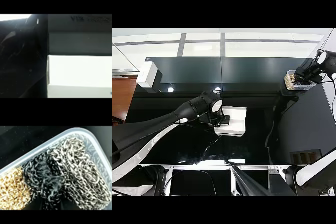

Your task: Fold the box and place the chain.

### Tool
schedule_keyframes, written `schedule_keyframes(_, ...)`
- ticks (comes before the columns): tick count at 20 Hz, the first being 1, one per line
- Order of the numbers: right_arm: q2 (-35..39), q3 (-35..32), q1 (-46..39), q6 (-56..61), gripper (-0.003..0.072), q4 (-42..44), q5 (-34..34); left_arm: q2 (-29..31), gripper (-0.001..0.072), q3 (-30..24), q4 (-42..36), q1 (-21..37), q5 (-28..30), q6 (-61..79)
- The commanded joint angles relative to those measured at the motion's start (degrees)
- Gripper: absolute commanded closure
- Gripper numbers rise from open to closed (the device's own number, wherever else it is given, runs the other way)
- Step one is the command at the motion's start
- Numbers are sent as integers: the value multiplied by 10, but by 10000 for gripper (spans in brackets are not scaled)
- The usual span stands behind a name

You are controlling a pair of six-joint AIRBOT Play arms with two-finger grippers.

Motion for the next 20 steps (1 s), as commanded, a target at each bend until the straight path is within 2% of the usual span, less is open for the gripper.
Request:
schedule_keyframes(1, 15, 3, -3, -27, 671, 10, 24, 0, 683, 0, 0, 0, 1, 0)
schedule_keyframes(7, 141, 10, -3, -140, 672, 14, 12, 0, 683, 0, -1, 0, 1, 0)
schedule_keyframes(11, 242, 10, -23, -193, 672, 136, -2, 0, 683, 0, -1, 0, 1, 0)
schedule_keyframes(14, 310, 10, -23, -208, 672, 146, 5, 0, 683, 0, -1, 0, 0, 0)
schedule_keyframes(17, 360, 10, -24, -222, 673, 194, -21, 0, 683, 0, -1, 0, 0, 0)
schedule_keyframes(20, 398, 10, -24, -236, 673, 234, -5, 0, 683, 0, -1, 0, 0, 0)
